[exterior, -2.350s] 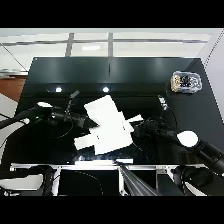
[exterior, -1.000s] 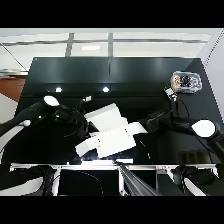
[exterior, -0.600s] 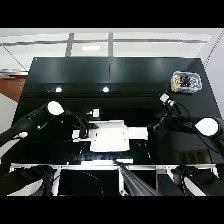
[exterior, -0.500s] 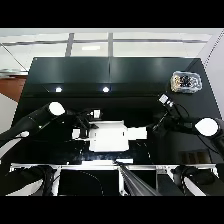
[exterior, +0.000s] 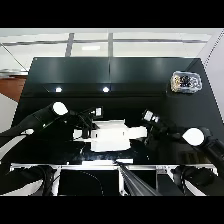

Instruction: Fold the box and place the chain.

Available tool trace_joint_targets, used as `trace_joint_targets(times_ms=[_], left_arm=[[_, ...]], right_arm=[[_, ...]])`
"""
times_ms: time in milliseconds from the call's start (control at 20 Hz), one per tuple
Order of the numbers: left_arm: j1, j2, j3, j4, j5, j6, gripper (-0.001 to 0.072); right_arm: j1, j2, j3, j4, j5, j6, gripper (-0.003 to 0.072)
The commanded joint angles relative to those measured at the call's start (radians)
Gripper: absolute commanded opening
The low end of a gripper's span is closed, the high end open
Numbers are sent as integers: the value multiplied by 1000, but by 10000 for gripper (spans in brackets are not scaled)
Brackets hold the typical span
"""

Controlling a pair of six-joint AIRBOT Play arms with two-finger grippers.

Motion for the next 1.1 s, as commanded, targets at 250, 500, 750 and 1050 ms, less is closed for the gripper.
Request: trace_joint_targets(times_ms=[250, 500, 750, 1050], left_arm=[[-1, -6, 3, 7, -12, -3, 30], [-1, -12, 3, 6, -12, -3, 30], [-1, -12, 3, 6, -12, -3, 30], [-1, -12, 3, 6, -12, -3, 30]], right_arm=[[166, -27, -62, -18, -95, -106, 698], [238, -117, -64, -14, -155, -143, 699], [337, -150, -64, -14, -262, -143, 699], [369, -151, -61, 7, -368, -142, 699]])
